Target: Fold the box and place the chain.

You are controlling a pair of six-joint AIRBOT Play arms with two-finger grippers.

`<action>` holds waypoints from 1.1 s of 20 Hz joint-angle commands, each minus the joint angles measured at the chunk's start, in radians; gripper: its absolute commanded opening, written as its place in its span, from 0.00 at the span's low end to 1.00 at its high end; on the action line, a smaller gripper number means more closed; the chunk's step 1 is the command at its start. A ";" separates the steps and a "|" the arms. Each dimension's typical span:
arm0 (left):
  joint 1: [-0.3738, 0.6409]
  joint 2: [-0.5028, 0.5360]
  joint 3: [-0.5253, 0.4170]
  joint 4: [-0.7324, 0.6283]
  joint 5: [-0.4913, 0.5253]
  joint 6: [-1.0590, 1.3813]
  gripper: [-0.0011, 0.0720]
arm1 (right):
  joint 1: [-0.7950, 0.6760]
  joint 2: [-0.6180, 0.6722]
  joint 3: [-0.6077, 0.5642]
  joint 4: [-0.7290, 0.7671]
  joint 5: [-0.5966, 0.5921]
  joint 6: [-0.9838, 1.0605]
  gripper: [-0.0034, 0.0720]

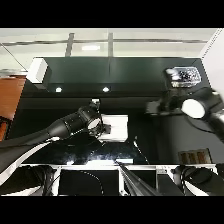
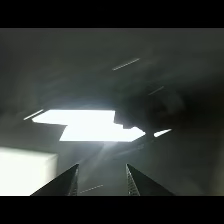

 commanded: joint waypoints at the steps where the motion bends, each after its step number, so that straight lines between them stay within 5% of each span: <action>1: 0.001 0.000 0.000 0.000 0.007 0.000 0.06 | -0.159 0.050 -0.029 -0.423 0.007 -0.059 0.50; 3: 0.001 0.000 0.000 0.000 0.008 0.000 0.06 | -0.284 0.045 -0.077 -0.447 -0.170 -0.056 0.59; 4: 0.001 0.000 0.000 0.000 0.008 0.000 0.06 | -0.355 0.023 -0.087 -0.386 -0.249 -0.060 0.99; 7: 0.000 0.000 0.000 0.000 0.005 0.000 0.06 | -0.528 -0.145 -0.006 -0.092 -0.376 -0.142 0.97; 15: 0.000 0.000 0.000 -0.001 0.001 0.000 0.06 | -0.657 -0.729 0.665 0.121 -0.136 -0.158 0.97; 22: 0.000 0.000 0.000 -0.001 -0.003 0.000 0.06 | -0.693 -0.910 0.822 0.152 -0.108 -0.113 0.97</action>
